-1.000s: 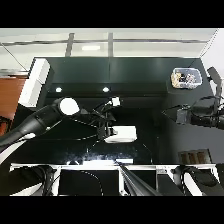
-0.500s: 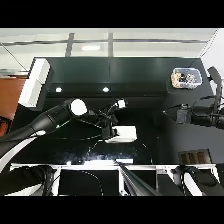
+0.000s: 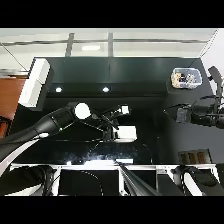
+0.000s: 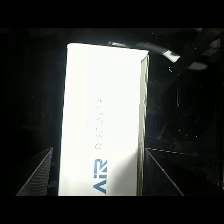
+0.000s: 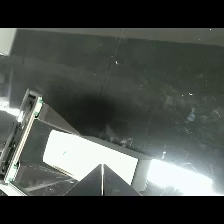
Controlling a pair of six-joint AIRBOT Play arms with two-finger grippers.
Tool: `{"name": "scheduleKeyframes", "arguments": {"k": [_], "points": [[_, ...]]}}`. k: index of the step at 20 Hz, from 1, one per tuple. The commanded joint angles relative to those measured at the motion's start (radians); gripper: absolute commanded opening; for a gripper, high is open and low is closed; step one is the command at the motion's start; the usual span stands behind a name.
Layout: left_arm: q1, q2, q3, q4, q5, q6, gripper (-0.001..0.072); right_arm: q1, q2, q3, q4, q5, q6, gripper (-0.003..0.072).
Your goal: Fold the box and place the chain.
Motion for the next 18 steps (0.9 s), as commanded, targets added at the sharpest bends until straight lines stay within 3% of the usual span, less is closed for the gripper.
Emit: {"name": "scheduleKeyframes", "arguments": {"k": [1, 18], "points": [[-0.014, -0.011, 0.001, 0.008, 0.006, -0.019, 0.0706, -0.001, 0.0, 0.0, -0.001, -0.001, 0.005, 0.0015], [-0.055, -0.091, 0.001, 0.013, 0.059, -0.014, 0.0705, -0.001, 0.0, 0.0, -0.001, -0.007, 0.011, 0.0015]]}}
